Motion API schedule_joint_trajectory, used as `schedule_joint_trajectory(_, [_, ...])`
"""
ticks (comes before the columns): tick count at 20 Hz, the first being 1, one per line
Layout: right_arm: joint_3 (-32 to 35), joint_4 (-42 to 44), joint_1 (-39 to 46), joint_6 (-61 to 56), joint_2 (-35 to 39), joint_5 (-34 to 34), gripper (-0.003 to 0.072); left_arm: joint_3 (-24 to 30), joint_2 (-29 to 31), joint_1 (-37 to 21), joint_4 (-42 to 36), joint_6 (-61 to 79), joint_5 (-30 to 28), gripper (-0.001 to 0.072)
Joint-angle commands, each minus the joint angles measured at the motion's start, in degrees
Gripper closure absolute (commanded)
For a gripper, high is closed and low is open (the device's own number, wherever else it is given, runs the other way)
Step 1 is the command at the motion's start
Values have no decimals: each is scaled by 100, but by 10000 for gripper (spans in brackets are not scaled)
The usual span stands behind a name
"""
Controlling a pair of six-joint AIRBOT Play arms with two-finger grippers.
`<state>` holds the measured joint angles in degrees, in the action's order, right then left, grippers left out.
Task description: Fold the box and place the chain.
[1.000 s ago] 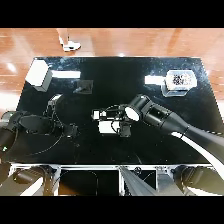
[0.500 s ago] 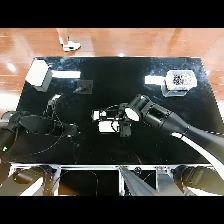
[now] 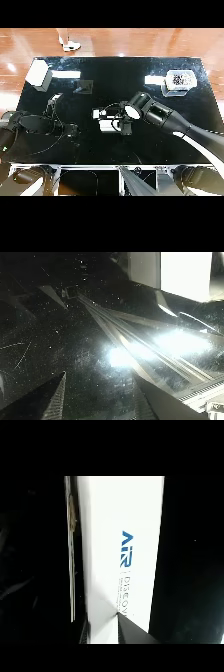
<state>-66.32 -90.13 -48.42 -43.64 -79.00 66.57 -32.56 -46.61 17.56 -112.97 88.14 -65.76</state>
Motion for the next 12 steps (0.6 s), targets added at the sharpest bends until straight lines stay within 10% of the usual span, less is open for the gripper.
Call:
schedule_joint_trajectory(1, [-50,9,-2,-4,2,28,478,2,-2,2,0,0,2,199])
schedule_joint_trajectory(12, [-50,249,-2,-4,-7,179,477,2,-2,2,0,0,4,199])
